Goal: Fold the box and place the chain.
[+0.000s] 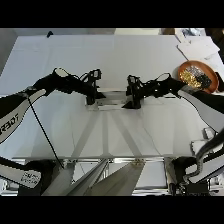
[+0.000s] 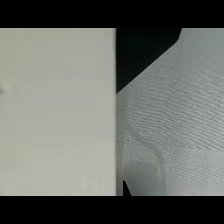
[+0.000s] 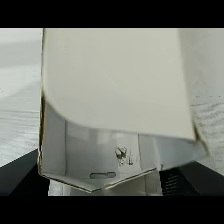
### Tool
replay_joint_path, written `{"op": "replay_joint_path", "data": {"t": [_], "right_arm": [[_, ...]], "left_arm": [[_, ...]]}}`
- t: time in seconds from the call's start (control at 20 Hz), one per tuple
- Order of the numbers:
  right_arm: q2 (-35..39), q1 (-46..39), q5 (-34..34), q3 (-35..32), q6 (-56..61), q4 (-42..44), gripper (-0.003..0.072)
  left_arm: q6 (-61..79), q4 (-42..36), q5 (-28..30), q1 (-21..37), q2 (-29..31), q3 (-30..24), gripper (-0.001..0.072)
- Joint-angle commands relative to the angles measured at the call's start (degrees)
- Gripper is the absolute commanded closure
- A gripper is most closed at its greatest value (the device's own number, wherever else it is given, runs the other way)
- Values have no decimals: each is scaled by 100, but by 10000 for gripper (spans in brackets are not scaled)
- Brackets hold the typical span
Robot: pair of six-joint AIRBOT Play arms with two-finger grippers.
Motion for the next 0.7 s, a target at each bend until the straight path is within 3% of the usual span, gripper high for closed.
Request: {"op": "replay_joint_path", "data": {"t": [0.0, 0.65], "right_arm": [[-7, 127, -229, 26, 249, -210, -6], [-4, 199, -297, 35, 334, -337, -6]], "left_arm": [[0, 0, 2, -4, -2, -2, 698], [0, 0, 2, -4, -2, -2, 698]]}}
